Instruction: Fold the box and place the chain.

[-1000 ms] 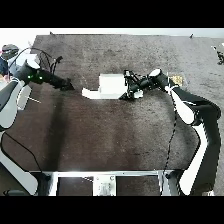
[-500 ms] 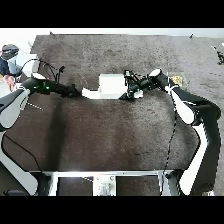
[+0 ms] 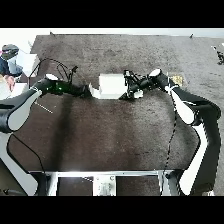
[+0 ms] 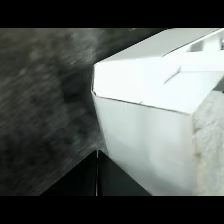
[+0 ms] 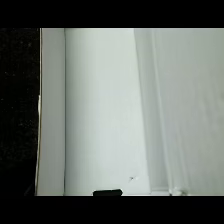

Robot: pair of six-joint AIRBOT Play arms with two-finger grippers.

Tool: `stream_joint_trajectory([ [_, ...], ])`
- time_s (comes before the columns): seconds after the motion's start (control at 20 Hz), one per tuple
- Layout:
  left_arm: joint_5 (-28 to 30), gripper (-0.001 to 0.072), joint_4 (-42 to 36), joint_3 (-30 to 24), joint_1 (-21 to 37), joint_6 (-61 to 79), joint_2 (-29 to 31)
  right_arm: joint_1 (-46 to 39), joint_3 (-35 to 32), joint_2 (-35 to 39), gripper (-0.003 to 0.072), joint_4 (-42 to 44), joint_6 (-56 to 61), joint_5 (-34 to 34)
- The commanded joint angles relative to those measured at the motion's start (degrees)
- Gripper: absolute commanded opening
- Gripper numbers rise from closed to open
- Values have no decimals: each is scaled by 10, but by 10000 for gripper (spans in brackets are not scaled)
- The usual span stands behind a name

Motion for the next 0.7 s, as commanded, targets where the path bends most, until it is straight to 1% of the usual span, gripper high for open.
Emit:
stream_joint_trajectory([
  [0.0,-8,15,-14,21,-5,6,0,1,0,0,465,0,0,0],
  [0.05,-12,117,-14,29,-5,5,0,1,0,0,465,0,0,0],
  [0.1,-18,300,-14,38,-5,4,0,1,0,0,465,0,0,0],
  [0.15,-24,314,-14,45,-5,1,0,1,0,0,465,0,0,0],
  [0.35,-48,312,-14,60,-7,-6,1,1,0,0,465,0,0,0],
  [0.4,-46,289,-10,60,-10,-14,0,1,0,0,465,0,0,0],
  [0.55,-26,284,14,60,-27,-33,1,1,0,0,465,0,0,0],
  [0.65,-10,285,17,60,-37,-52,1,1,0,0,465,0,0,0],
])
